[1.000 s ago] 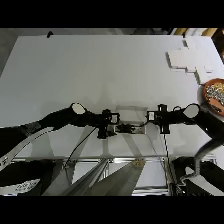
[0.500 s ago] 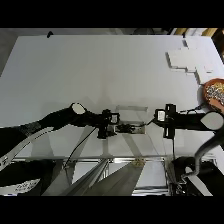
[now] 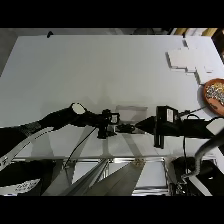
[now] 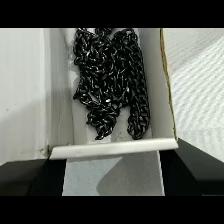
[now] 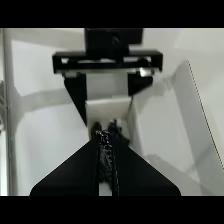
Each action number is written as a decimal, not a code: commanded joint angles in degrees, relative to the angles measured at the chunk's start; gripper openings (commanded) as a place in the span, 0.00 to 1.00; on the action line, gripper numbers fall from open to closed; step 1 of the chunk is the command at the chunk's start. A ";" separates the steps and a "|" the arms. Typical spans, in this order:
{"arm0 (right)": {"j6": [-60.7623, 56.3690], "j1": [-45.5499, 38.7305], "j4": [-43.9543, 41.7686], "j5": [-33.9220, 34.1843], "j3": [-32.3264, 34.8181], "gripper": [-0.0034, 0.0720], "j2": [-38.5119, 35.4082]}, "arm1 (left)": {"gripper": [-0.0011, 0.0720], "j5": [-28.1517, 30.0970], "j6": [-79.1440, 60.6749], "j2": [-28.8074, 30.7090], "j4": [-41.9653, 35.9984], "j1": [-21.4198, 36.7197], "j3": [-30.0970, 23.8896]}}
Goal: Fold the box and place the chain.
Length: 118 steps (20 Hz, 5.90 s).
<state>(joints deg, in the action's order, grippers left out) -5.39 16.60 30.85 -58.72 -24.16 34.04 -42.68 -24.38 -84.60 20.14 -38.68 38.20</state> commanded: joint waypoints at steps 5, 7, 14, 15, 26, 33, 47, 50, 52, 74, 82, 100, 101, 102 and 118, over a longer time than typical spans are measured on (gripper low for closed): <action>-0.39 11.45 0.57 12.46 -0.07 0.08 7.48 | 0.44 0.02 0.00 0.04 0.02 0.02 0.02; -0.09 12.72 0.83 15.23 -0.07 0.31 10.40 | 0.44 0.02 0.00 0.04 0.02 0.02 0.02; 6.95 0.98 15.26 -2.45 -10.86 0.33 9.16 | 0.44 0.02 0.00 0.04 0.02 0.02 0.02; 6.97 -2.67 18.56 -5.51 -12.09 0.26 9.16 | 0.44 0.02 0.00 0.04 0.04 0.02 0.02; 9.86 -18.38 27.89 -2.12 -7.02 0.29 22.36 | 0.44 0.02 0.00 0.04 0.02 0.02 0.02; 14.93 -15.21 27.85 -0.74 -6.82 0.43 29.29 | 0.44 0.02 0.00 0.04 0.02 0.02 0.02; 14.47 -12.74 28.28 1.92 -3.19 0.07 30.84 | 0.44 0.02 0.00 0.04 0.02 0.02 0.02; 12.81 -12.74 28.22 -0.44 -3.21 0.07 24.22 | 0.44 0.02 0.00 0.04 0.02 0.02 0.02; 12.61 -12.74 26.69 -2.23 -3.19 0.07 18.10 | 0.44 0.00 0.00 0.04 0.02 0.02 0.02; 7.08 13.62 14.51 14.23 -3.19 0.43 14.12 | 0.44 0.00 0.00 0.04 0.02 0.02 0.02; 6.73 -7.41 27.67 -1.86 -3.13 0.43 0.11 | 0.44 0.02 0.00 0.04 0.02 0.02 0.02; 14.93 -4.87 19.28 9.33 3.98 0.34 20.13 | 0.44 0.02 0.00 0.04 0.02 0.02 0.02; 14.93 -4.90 19.28 9.49 3.98 0.34 20.13 | 0.44 0.02 0.00 0.04 0.02 0.02 0.02; 14.93 -4.90 19.28 9.46 3.98 0.31 20.13 | 0.44 0.00 0.00 0.04 0.02 0.02 0.02; -6.56 -4.87 13.25 3.63 3.93 0.07 -12.98 | 0.44 0.02 0.00 0.04 0.02 0.02 0.02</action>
<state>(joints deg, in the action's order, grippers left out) -9.41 11.66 55.44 -56.03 -20.21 27.20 -42.68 -24.38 -84.60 20.16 -38.68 38.20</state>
